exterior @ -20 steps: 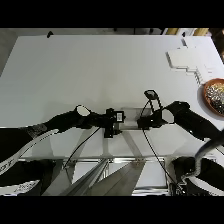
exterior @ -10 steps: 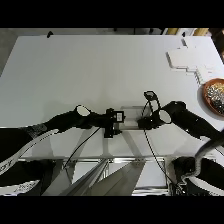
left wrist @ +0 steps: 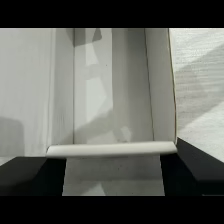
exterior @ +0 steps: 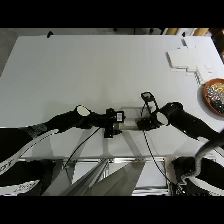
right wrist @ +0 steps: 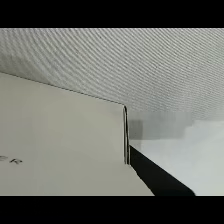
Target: Fold the box and place the chain.
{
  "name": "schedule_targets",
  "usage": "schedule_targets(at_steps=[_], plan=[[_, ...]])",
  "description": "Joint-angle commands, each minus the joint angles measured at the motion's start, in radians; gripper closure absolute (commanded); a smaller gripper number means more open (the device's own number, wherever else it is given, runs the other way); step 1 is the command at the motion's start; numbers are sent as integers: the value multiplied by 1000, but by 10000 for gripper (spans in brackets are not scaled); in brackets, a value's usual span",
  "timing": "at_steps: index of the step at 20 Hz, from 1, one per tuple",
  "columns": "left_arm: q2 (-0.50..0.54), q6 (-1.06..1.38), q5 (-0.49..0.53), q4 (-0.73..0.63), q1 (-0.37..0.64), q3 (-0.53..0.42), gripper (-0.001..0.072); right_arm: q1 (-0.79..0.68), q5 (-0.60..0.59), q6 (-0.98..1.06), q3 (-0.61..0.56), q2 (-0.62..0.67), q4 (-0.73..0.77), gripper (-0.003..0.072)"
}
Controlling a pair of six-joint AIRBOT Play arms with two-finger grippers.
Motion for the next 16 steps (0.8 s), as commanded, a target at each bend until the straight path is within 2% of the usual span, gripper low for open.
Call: schedule_targets(at_steps=[1,2,3,5,9,14,15,16], plan=[[0,-5,-1,-1,0,0,397,2,-6,19,1,0,-1,457],[0,-5,-1,0,0,0,397,2,-6,21,1,0,-1,474],[0,-5,-1,0,0,0,397,2,-6,34,1,0,-2,571],[1,-5,-1,0,0,0,397,2,-6,35,1,0,-1,665],[0,-5,-1,0,0,0,397,2,-6,32,1,13,-1,659],[0,-5,-1,0,0,0,397,0,13,-37,1,159,-31,392],[0,-5,-1,-1,0,0,397,0,30,-77,1,204,-35,347],[0,-5,-1,0,0,0,397,0,48,-112,1,257,-36,341]])
